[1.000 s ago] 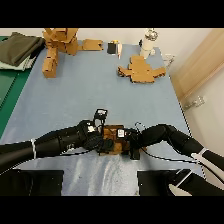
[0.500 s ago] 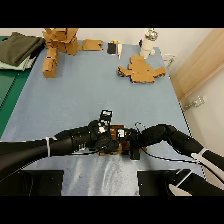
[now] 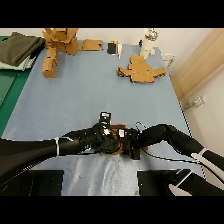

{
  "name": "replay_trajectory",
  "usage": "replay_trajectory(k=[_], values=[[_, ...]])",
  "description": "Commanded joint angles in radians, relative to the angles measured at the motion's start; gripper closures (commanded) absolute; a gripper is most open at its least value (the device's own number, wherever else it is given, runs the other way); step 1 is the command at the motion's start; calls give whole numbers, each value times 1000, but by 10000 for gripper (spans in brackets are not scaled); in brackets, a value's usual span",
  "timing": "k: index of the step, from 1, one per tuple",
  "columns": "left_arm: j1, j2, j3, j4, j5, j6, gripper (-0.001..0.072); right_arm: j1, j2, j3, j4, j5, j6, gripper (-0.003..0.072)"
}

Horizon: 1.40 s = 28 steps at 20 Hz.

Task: Fold the box.

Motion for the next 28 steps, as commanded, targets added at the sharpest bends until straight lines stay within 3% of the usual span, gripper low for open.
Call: replay_trajectory(k=[1, 10, 11, 12, 13, 23, 28], values=[[-1, -3, 1, 2, 16, -11, 699, 1, 0, 1, 5, 5, -7, 128], [-1, -2, 1, 5, -10, 24, 696, 1, 0, 1, 5, 5, -7, 128], [-1, -2, 1, 5, -23, 37, 579, 1, 0, 1, 5, 5, -7, 128], [-1, -2, 1, 5, -39, 34, 308, 1, 0, 1, 5, 5, -7, 128], [-1, -2, 1, 5, -53, 33, 222, 1, 0, 1, 5, 5, -8, 128], [32, 88, 4, 27, -57, 82, 220, 1, 0, 1, 5, 5, -7, 128], [37, 140, 4, 27, -201, 198, 220, 1, 0, 1, 5, 5, -8, 128]])
